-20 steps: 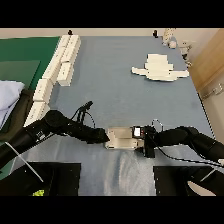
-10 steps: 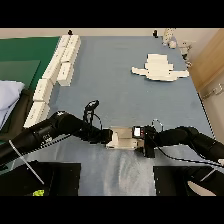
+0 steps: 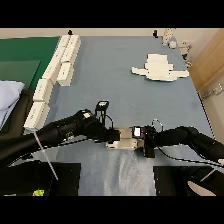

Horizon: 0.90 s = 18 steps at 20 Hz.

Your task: Fold the box.

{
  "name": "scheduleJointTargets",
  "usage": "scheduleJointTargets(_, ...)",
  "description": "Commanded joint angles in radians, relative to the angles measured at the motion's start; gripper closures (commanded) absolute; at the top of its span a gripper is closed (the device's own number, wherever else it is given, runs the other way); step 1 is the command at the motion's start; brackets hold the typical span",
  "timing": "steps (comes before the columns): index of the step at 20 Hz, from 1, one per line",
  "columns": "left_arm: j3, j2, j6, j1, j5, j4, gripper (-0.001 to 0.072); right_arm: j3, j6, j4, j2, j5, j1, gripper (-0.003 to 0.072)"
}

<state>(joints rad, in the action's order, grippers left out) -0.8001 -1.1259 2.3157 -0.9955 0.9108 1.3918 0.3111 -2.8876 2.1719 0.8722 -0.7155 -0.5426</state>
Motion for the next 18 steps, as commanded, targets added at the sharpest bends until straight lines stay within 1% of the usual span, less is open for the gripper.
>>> scheduleJointTargets(1,-0.079,-0.076,0.123,-0.068,0.102,0.152,0.0412,0.000,0.000,0.000,-0.001,0.000,0.000,0.0277)
scheduleJointTargets(4,-0.119,-0.135,0.166,-0.107,0.143,0.181,0.0412,0.000,0.000,0.000,-0.001,0.000,0.000,0.0278)
scheduleJointTargets(7,-0.147,-0.191,0.172,-0.127,0.144,0.189,0.0413,0.000,0.000,0.000,-0.001,0.000,0.000,0.0278)
scheduleJointTargets(11,-0.177,-0.246,0.173,-0.127,0.149,0.191,0.0415,0.000,0.000,0.000,-0.001,0.000,0.000,0.0278)
scheduleJointTargets(12,-0.182,-0.249,0.179,-0.127,0.149,0.191,0.0482,0.000,0.000,0.000,-0.001,0.000,0.000,0.0277)
scheduleJointTargets(13,-0.183,-0.251,0.191,-0.127,0.148,0.195,0.0605,0.000,0.000,0.000,-0.001,0.000,0.000,0.0278)
scheduleJointTargets(15,-0.183,-0.250,0.238,-0.127,0.160,0.203,0.0608,0.000,0.000,0.000,-0.001,0.000,0.000,0.0278)
scheduleJointTargets(16,-0.183,-0.250,0.239,-0.127,0.174,0.203,0.0694,0.000,0.000,0.000,-0.001,0.000,0.000,0.0278)
scheduleJointTargets(18,-0.185,-0.250,0.240,-0.127,0.193,0.202,0.0695,0.000,0.000,0.000,-0.001,0.000,0.000,0.0278)
